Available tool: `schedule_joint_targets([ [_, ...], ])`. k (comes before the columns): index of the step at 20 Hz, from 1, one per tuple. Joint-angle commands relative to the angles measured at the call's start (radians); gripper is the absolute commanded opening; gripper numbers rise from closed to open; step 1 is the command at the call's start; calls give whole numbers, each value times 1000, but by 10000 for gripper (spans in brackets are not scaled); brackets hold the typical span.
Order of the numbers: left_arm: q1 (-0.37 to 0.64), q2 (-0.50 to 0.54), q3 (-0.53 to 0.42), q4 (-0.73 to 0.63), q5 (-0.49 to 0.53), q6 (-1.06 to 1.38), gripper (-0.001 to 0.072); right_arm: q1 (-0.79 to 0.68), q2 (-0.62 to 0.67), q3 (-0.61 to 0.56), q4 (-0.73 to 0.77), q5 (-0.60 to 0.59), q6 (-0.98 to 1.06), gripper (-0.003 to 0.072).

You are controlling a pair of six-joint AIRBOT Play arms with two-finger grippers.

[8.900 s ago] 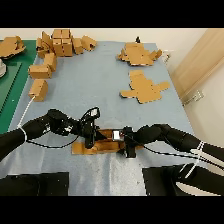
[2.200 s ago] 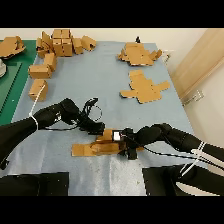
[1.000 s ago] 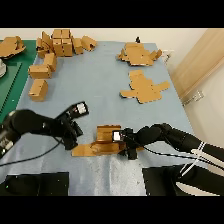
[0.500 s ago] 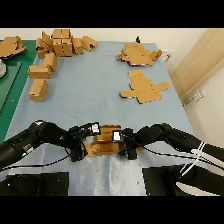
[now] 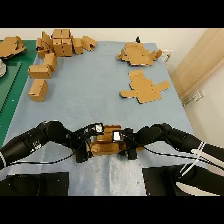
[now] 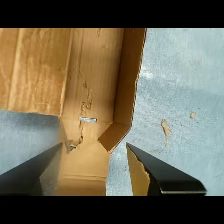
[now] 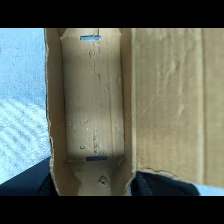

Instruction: Fold the box.

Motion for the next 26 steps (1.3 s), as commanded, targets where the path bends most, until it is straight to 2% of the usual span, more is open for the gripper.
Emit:
schedule_joint_targets([
  [1,-1,-4,0,-23,5,11,604,0,0,0,0,0,0,512],
  [20,-1,-6,0,-40,29,40,579,0,0,0,0,0,0,512],
  [21,-1,-8,0,-40,29,42,408,0,0,0,0,0,0,512],
  [22,-2,-12,0,-40,27,53,338,0,0,0,0,0,0,512],
  [26,-39,-31,0,-37,32,67,333,0,0,0,0,0,0,512],
])
